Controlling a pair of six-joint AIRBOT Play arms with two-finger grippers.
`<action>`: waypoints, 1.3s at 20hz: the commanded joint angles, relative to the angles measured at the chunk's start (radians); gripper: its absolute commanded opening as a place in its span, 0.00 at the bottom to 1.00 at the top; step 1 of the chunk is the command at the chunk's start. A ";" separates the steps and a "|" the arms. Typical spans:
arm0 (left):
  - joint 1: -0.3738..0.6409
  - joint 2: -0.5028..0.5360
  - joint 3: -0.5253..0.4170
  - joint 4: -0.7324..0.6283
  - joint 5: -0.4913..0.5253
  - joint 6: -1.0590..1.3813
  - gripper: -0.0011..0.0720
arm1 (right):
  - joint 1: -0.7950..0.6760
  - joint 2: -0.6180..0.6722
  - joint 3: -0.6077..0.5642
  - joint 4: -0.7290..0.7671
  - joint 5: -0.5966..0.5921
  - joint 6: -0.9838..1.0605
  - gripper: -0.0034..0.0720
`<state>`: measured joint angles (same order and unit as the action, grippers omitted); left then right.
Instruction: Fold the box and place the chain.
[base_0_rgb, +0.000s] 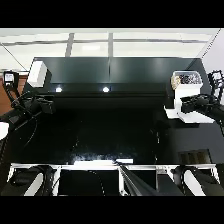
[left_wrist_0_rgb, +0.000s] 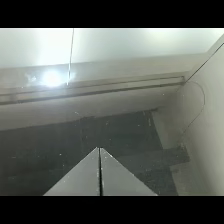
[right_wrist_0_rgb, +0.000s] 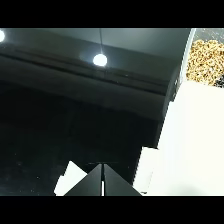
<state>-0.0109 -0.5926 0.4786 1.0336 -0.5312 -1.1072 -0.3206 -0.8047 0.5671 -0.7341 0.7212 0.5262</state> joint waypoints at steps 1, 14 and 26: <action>0.001 0.000 0.000 0.000 0.000 0.000 0.06 | 0.000 0.001 0.000 0.000 0.000 0.000 0.06; 0.001 -0.002 -0.001 0.000 0.020 0.000 0.06 | 0.000 0.001 0.000 0.004 -0.005 0.000 0.06; 0.000 -0.053 -0.001 -0.133 0.278 0.000 0.65 | 0.000 -0.041 0.006 0.246 -0.311 0.001 1.00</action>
<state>-0.0109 -0.6262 0.4782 0.9466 -0.2703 -1.1069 -0.3206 -0.8230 0.5690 -0.5182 0.5167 0.5240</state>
